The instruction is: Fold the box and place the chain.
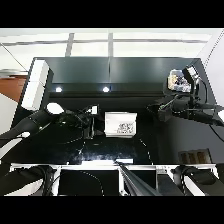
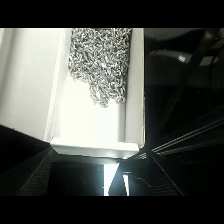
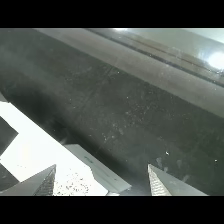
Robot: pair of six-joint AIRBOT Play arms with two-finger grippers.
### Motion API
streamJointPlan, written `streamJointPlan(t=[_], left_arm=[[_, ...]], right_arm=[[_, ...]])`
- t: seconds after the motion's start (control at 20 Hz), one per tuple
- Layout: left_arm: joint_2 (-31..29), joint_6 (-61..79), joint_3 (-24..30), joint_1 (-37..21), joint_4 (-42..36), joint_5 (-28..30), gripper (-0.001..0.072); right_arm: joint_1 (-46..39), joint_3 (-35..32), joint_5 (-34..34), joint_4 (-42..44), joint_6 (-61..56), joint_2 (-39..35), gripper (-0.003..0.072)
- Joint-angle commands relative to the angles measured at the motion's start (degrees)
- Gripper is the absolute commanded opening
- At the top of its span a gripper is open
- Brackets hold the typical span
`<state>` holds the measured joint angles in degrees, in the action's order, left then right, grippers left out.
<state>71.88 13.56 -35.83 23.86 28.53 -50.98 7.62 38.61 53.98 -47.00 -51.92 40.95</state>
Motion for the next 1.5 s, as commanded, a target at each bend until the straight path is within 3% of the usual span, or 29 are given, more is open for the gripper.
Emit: streamJointPlan(t=[0.0, 0.4, 0.6, 0.95, 1.1, 1.45], left_arm=[[0.22, 0.13, -0.63, 0.26, -0.07, 0.13, 0.0692], [3.13, 1.53, -0.96, 1.16, -0.5, 0.28, 0.0693], [4.04, 5.53, -0.98, 1.81, -4.59, 1.09, 0.0693], [4.98, 5.18, -1.14, 1.81, -3.23, 1.05, 0.0693], [5.01, 1.49, -1.11, 1.81, 1.25, 1.07, 0.0693], [5.01, 1.16, -1.16, 2.64, 0.68, 3.02, 0.0693]], right_arm=[[0.0, 0.0, 0.02, 0.02, 0.0, -0.02, 0.0697], [0.0, 0.0, 0.04, 0.02, -0.02, -0.02, 0.0697], [0.0, 0.0, 0.02, 0.02, -0.02, -0.02, 0.0697], [0.0, 0.0, 0.02, 0.02, -0.87, -0.02, 0.0697], [0.0, 0.0, 0.0, 0.0, -1.07, -0.02, 0.0697], [0.0, 0.0, -0.26, -0.04, -1.07, -0.02, 0.0697]])
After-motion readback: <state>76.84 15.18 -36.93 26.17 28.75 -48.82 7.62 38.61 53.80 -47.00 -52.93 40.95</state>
